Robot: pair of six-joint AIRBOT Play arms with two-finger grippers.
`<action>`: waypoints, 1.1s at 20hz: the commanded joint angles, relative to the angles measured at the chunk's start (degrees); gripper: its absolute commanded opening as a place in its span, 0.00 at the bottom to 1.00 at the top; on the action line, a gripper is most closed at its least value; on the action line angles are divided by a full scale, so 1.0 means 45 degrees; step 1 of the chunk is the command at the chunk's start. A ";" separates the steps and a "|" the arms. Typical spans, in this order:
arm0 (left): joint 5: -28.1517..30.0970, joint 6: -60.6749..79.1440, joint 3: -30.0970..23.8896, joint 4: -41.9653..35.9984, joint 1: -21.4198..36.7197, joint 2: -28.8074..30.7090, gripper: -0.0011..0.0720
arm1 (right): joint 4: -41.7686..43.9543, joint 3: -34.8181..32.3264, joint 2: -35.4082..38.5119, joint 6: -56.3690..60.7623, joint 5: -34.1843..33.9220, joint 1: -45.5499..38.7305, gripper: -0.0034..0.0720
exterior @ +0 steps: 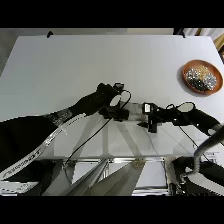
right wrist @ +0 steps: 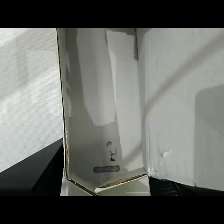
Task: Fold the box and place the chain.
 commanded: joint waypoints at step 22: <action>-0.2103 2.0803 -0.1229 -0.5017 0.2900 0.3036 0.91 | 0.0015 0.0000 0.0005 0.0029 0.0015 0.0000 0.58</action>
